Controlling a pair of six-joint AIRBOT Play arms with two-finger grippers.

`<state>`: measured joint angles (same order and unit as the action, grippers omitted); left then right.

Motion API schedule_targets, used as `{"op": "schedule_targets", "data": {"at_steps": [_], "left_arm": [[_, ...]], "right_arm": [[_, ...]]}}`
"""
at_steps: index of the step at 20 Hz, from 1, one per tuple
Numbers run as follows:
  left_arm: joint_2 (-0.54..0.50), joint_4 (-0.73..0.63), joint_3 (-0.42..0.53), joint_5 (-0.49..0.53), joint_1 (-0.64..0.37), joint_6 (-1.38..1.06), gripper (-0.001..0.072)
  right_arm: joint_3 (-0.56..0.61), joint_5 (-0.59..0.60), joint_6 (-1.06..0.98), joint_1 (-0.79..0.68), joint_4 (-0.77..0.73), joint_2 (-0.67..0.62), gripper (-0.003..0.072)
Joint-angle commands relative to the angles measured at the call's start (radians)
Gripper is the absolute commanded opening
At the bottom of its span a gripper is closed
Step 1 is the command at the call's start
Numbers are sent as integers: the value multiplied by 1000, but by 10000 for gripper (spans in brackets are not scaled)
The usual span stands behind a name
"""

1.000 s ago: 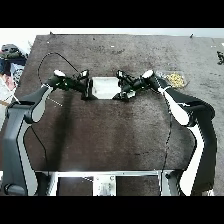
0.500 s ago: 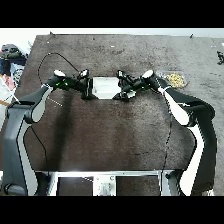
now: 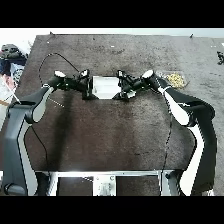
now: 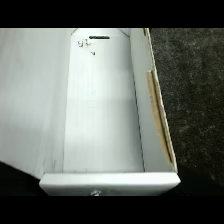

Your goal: Fold the box and place the chain.

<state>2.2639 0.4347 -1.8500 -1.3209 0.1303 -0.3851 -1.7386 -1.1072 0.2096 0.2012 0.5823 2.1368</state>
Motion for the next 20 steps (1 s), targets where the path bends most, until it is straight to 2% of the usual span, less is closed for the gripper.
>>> {"op": "schedule_targets", "data": {"at_steps": [1, 12, 13, 14, 15, 20], "left_arm": [[4, -11, -1, -4, 0, -1, 714], [4, -16, -1, -25, 2, -16, 712], [4, -16, -1, -18, 2, -15, 659], [4, -12, -1, -18, 2, -5, 481], [4, -9, -1, -13, 2, -6, 446], [4, -8, -1, 1, 2, -6, 446]], "right_arm": [[0, 0, 0, 1, 0, 0, 464], [0, 0, 0, 1, 0, 0, 464], [0, 0, 0, 1, 0, 0, 464], [0, 0, 0, 1, 0, 0, 464], [0, 0, 0, 1, 0, 0, 464], [0, 0, 0, 1, 0, 0, 464]]}}
